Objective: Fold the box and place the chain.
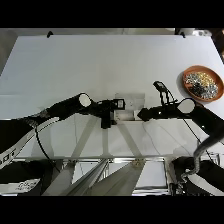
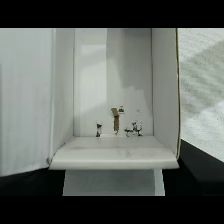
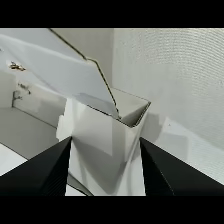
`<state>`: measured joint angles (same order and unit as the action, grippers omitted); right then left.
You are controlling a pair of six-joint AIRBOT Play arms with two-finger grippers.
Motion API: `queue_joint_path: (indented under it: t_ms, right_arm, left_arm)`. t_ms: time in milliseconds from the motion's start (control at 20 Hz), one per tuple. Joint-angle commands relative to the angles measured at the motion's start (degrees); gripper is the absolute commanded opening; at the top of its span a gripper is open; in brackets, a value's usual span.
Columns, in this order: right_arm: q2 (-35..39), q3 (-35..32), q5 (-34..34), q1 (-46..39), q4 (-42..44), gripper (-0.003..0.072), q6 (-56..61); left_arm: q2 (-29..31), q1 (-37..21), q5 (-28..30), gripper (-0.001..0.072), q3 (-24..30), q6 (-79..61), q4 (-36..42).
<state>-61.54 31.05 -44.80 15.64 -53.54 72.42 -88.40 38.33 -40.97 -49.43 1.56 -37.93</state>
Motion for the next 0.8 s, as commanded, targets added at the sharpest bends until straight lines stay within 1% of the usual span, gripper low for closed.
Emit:
queue_joint_path:
  t_ms: [0, 150, 250, 350, 450, 550, 750]
  right_arm:
    - [-0.92, 2.19, -1.27, 2.71, -7.72, 0.0462, 8.13]
    - [-1.60, 4.31, -1.14, 5.77, -10.54, 0.0457, 12.39]
    - [-1.88, 5.77, -2.73, 7.85, -13.55, 0.0399, 16.33]
    - [-2.97, 6.82, -5.03, 9.86, -18.49, 0.0399, 20.85]
    - [-4.79, 7.69, -6.40, 11.45, -21.55, 0.0399, 24.30]
    - [-7.08, 8.90, -7.17, 12.92, -22.91, 0.0400, 26.82]
    - [-9.51, 11.10, -6.45, 15.32, -25.94, 0.0400, 30.97]
  left_arm:
    - [0.02, -0.02, 0.00, 0.0392, 0.00, 0.00, -0.02]
    - [0.02, -0.02, 0.00, 0.0392, 0.00, -0.02, -0.02]
    - [0.02, -0.02, 0.00, 0.0392, 0.00, -0.02, -0.02]
    - [0.02, -0.02, 0.00, 0.0392, 0.00, 0.00, -0.02]
    - [0.02, -0.02, 0.00, 0.0392, 0.00, -0.02, -0.02]
    - [0.02, -0.02, 0.00, 0.0392, 0.00, -0.02, -0.02]
    - [0.02, -0.02, 0.00, 0.0392, 0.00, -0.02, -0.02]
